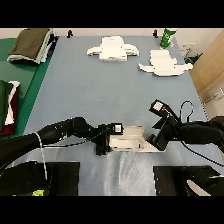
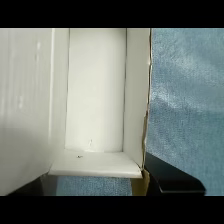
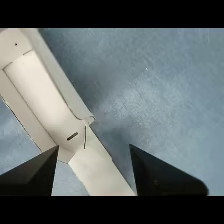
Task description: Fold the box.
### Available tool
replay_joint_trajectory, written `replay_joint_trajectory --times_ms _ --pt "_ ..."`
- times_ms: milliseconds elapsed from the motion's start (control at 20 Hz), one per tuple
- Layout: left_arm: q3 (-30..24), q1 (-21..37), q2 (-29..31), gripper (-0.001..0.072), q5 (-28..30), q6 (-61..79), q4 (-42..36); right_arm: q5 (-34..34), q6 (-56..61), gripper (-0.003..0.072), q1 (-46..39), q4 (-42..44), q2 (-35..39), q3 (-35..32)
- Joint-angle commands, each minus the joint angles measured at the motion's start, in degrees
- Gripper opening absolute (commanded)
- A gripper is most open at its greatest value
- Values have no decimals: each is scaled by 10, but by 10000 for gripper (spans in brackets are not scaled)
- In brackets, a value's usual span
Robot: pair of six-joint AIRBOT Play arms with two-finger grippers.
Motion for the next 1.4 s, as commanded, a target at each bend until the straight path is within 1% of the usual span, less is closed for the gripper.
replay_joint_trajectory --times_ms 0,50,100,150,200,250,400,500,650,800,1000,1200,1350 --pt "4 0 0 592 11 -2 1 -13 113 694 0 7 1 19" --pt "6 0 0 592 15 -2 4 -17 130 599 0 15 1 19" --pt "8 0 0 592 21 -2 7 -26 145 444 0 23 1 19" --pt "9 0 0 593 26 -2 9 -33 166 309 0 31 1 19" --pt "10 0 0 592 26 -2 10 -39 198 102 0 43 1 19" --pt "10 0 0 593 25 -2 11 -39 224 5 0 59 0 19" --pt "10 0 0 593 37 -2 11 -38 231 5 0 145 -28 19" --pt "10 0 0 592 51 -4 11 -30 231 4 0 183 -57 19" --pt "10 0 0 593 55 -4 11 -11 231 5 0 188 -79 19" --pt "10 0 0 593 53 -4 11 7 231 5 0 196 -82 24" --pt "10 0 0 592 34 -2 11 16 243 5 0 219 -82 35" --pt "11 0 0 592 36 -2 11 49 248 5 0 218 -85 41" --pt "14 0 0 592 36 -2 11 52 248 5 0 219 -103 44"
